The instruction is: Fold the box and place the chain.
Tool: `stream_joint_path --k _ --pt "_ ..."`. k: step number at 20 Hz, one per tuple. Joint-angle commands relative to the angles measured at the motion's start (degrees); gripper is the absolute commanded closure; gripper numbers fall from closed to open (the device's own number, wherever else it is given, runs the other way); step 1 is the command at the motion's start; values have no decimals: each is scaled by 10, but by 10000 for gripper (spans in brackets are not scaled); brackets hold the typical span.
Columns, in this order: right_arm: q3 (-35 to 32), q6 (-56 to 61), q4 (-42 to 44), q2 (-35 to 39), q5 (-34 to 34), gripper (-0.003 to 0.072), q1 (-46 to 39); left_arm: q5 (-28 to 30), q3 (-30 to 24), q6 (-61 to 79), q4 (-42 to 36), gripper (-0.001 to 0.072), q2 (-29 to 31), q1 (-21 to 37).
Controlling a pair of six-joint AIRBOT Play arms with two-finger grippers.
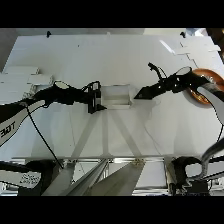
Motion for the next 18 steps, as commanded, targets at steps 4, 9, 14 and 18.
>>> stream_joint_path --k 4,9,14,18 --pt "0 -9 3 3 -21 331 34 0 0 0 0 449 0 0" --pt "0 -12 -12 3 -40 280 62 0 0 0 0 449 0 0" --pt "0 21 -19 5 -93 275 88 0 0 0 0 449 0 0" --pt "0 85 -66 7 -160 248 120 0 0 0 0 449 0 0"
